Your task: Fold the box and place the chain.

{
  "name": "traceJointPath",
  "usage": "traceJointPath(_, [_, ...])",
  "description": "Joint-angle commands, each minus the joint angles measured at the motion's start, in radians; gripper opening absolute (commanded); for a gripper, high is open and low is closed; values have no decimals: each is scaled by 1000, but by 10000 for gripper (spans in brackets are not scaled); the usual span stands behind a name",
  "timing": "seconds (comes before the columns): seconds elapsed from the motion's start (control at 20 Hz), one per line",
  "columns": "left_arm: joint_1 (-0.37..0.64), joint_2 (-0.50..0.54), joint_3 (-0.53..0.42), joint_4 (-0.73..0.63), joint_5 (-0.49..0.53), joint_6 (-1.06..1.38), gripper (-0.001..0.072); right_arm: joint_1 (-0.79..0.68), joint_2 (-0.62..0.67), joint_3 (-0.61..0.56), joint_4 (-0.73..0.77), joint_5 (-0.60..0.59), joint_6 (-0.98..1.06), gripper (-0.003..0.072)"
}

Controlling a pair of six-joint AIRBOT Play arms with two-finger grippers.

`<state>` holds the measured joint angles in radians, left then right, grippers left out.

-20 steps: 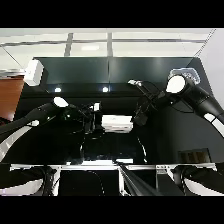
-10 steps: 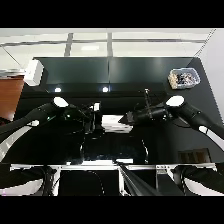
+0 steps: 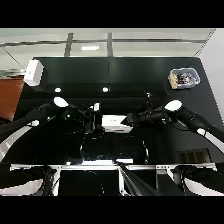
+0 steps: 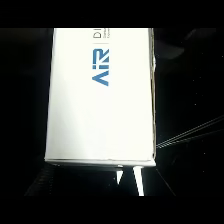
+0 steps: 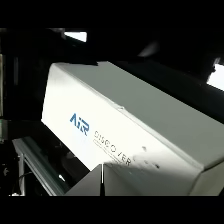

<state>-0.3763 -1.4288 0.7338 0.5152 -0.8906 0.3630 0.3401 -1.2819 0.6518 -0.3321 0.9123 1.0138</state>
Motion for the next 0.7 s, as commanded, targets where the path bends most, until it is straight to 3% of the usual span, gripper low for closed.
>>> traceJointPath(0.0, [0, 0, 1, 0, 0, 0, 401, 17, -1, -2, -46, -57, 38, 18])
traceJointPath(0.35, [0, 0, 1, -5, -3, 0, 400, 6, 47, 22, -81, 36, 39, 19])
traceJointPath(0.6, [21, 3, 2, -4, -3, -37, 407, -115, 229, 203, -437, 209, 172, 19])
traceJointPath(0.65, [25, 13, 2, -2, -12, -43, 470, -159, 272, 218, -480, 235, 192, 19])
